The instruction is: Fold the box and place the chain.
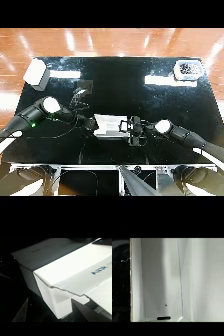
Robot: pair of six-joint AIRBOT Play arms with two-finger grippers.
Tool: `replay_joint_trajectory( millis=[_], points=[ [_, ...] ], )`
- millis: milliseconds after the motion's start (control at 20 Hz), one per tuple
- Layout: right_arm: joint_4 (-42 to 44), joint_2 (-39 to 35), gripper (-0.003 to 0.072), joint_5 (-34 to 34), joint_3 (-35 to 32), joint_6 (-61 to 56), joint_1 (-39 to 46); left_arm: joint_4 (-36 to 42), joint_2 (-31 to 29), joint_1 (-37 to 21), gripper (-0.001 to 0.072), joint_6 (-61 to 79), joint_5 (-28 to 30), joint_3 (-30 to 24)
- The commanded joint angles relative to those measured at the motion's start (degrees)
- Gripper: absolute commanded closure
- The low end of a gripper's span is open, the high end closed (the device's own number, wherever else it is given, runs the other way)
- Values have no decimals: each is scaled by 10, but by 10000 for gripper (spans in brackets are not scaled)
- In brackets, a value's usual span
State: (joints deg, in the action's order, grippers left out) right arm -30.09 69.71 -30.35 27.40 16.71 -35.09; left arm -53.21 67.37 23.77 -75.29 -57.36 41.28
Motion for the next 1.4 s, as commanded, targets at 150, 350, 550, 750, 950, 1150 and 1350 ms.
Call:
replay_joint_trajectory(
  millis=[150, 350, 550, 750, 950, 1150, 1350],
  points=[
    [0, 0, 158, 0, 0, 0, 0, -6, 0, 1, 64, -2, -5, 2],
    [0, 0, 160, 0, 0, 0, 0, -6, 0, 1, 64, -2, -9, 2],
    [0, 0, 293, 0, 0, 0, 0, -6, 0, 1, 64, -2, -12, 2],
    [0, 0, 438, 0, 0, 0, 0, -6, 0, 1, 64, -2, -12, 2],
    [0, 0, 439, 0, 0, 0, 0, -6, 0, 1, 64, -2, -13, 2],
    [0, 0, 437, 0, 0, 0, 0, -9, -21, -7, 65, -1, -22, 2],
    [6, 0, 300, 2, 0, 0, 0, -35, -64, -31, 64, -1, -53, 1]
  ],
)
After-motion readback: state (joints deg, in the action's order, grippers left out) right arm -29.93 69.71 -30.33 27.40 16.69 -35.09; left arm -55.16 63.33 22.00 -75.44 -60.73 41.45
